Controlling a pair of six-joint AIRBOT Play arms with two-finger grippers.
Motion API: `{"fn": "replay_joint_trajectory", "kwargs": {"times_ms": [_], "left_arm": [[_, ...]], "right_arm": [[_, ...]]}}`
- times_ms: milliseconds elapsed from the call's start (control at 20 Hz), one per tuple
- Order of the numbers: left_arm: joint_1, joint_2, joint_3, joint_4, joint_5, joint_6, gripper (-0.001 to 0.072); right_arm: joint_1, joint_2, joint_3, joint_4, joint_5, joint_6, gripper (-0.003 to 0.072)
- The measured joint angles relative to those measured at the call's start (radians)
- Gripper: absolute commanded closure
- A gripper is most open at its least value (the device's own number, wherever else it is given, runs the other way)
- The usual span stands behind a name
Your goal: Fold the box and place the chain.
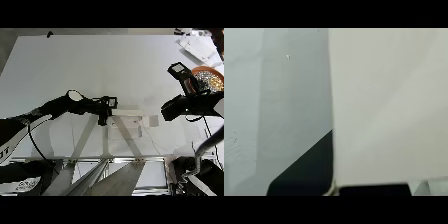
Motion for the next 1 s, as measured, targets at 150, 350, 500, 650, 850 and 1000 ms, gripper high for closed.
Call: {"fn": "replay_joint_trajectory", "kwargs": {"times_ms": [150,350,500,650,850,1000], "left_arm": [[0.000,-0.009,0.018,0.049,-0.006,-0.035,0.0704],[0.000,-0.028,0.026,0.077,-0.006,-0.052,0.0703],[0.000,-0.036,0.027,0.082,-0.002,-0.055,0.0703],[0.000,-0.040,0.028,0.080,0.008,-0.058,0.0702],[0.001,-0.051,0.029,0.074,0.016,-0.059,0.0702],[0.001,-0.055,0.029,0.074,0.019,-0.059,0.0698]], "right_arm": [[0.000,0.000,0.000,0.000,-0.001,0.000,0.0491],[0.000,0.000,0.000,0.000,-0.002,0.000,0.0491],[0.000,0.000,0.000,0.000,-0.002,0.000,0.0491],[0.000,0.000,0.000,0.000,-0.002,0.000,0.0491],[0.000,0.000,0.000,0.000,-0.003,0.000,0.0491],[0.000,0.000,0.000,0.000,-0.003,0.000,0.0491]]}}
